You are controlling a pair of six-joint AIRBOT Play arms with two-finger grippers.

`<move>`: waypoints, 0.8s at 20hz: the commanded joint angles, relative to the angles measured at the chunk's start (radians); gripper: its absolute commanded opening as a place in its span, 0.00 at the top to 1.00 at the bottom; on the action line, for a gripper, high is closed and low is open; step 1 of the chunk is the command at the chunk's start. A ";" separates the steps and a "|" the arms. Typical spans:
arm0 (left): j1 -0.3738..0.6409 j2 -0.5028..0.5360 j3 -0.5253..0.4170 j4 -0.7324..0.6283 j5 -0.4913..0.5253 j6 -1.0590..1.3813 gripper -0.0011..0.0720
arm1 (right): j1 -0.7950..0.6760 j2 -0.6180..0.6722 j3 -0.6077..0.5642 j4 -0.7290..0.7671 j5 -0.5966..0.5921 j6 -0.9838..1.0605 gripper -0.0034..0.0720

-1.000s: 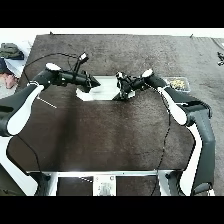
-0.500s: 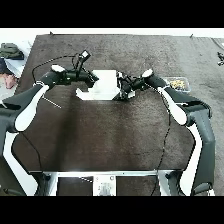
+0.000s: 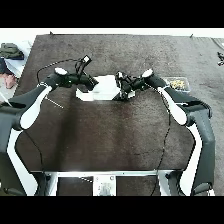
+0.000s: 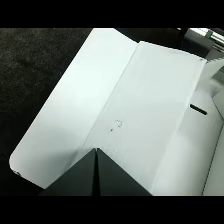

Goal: Fold the box and place the chain.

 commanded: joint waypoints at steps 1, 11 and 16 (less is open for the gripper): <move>0.001 0.000 0.002 0.018 0.003 0.045 0.97 | 0.001 0.000 0.001 0.000 0.001 -0.002 0.59; 0.077 0.005 0.252 0.072 -0.388 0.060 0.98 | 0.001 0.000 0.001 0.000 0.000 -0.001 0.59; 0.083 0.028 0.248 0.364 -0.454 0.052 0.97 | 0.001 0.000 0.001 0.000 0.001 -0.001 0.59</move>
